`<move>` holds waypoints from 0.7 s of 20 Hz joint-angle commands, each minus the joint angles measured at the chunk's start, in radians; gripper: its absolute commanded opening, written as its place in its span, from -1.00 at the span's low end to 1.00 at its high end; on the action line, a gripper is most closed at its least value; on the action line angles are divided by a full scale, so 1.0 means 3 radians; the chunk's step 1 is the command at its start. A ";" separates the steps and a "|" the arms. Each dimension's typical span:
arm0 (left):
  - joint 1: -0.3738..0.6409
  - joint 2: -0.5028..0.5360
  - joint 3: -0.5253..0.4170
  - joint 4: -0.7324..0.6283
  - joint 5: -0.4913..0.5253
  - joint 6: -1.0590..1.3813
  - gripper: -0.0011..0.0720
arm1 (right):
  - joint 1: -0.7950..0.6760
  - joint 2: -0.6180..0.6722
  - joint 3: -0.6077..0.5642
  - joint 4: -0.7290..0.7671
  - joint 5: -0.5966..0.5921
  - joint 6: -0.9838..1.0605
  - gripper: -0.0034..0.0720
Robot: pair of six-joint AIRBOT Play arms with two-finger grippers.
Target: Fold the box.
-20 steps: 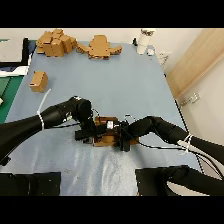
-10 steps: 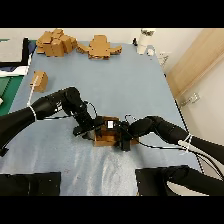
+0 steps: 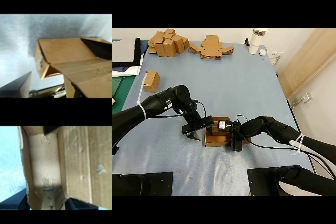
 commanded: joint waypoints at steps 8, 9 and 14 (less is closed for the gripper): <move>0.0609 0.0001 0.0113 -0.0301 -0.0521 0.0844 0.72 | -0.0001 0.0001 0.0001 -0.0004 -0.0005 0.0005 0.45; 0.0716 0.0001 0.0117 -0.0354 -0.0593 0.1048 0.72 | -0.0001 0.0001 0.0001 -0.0004 -0.0005 0.0005 0.45; 0.1298 -0.0001 0.0116 -0.0347 -0.0917 0.3090 -0.94 | -0.0001 0.0001 0.0001 -0.0004 -0.0005 0.0005 0.45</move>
